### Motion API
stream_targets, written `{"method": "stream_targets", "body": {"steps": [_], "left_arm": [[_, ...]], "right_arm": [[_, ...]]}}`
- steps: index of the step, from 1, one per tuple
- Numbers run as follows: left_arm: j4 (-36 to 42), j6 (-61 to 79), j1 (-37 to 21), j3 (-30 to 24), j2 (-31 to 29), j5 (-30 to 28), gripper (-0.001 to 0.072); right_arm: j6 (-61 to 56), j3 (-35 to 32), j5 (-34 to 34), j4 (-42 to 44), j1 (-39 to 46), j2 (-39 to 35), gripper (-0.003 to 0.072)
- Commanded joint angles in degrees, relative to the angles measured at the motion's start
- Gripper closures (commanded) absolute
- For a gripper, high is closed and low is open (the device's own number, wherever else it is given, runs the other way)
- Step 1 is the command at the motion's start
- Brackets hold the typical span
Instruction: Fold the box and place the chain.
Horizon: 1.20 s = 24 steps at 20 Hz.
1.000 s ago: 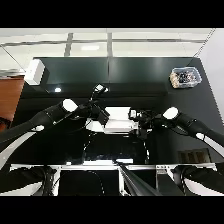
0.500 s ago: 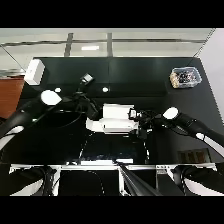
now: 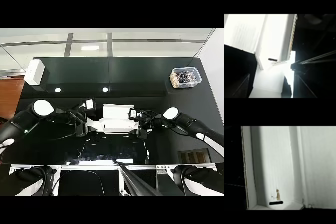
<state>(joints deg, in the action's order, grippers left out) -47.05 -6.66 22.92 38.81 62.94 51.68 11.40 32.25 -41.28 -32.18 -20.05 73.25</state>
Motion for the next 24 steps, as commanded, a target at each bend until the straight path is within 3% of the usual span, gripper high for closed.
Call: {"method": "stream_targets", "body": {"steps": [1,11,12,14,15,20,24], "left_arm": [[-1.7,6.3,1.0,0.2,4.3,-2.8,0.0002],[2.5,6.2,3.3,3.7,12.5,-1.2,0.0029],[2.5,6.2,3.3,3.7,12.6,-0.7,0.0106],[1.3,6.3,3.3,3.8,12.6,-0.7,0.041],[0.6,6.3,3.3,4.1,12.6,-0.8,0.0453],[0.7,6.3,3.4,5.8,12.6,-2.9,0.0453],[2.6,6.3,4.1,5.9,13.6,-0.3,0.0453]], "right_arm": [[0.0,0.0,-0.1,0.0,-0.1,0.0,0.028],[0.0,0.0,0.0,0.0,-0.1,0.0,0.028],[0.0,0.0,0.0,0.0,-0.1,0.0,0.028],[0.0,0.0,0.0,0.0,-0.1,0.0,0.028],[0.0,0.0,0.0,0.0,-0.1,0.0,0.028],[0.0,0.0,0.0,0.0,-0.1,0.0,0.028],[0.0,0.0,0.0,0.0,-0.1,0.0,0.028]]}}
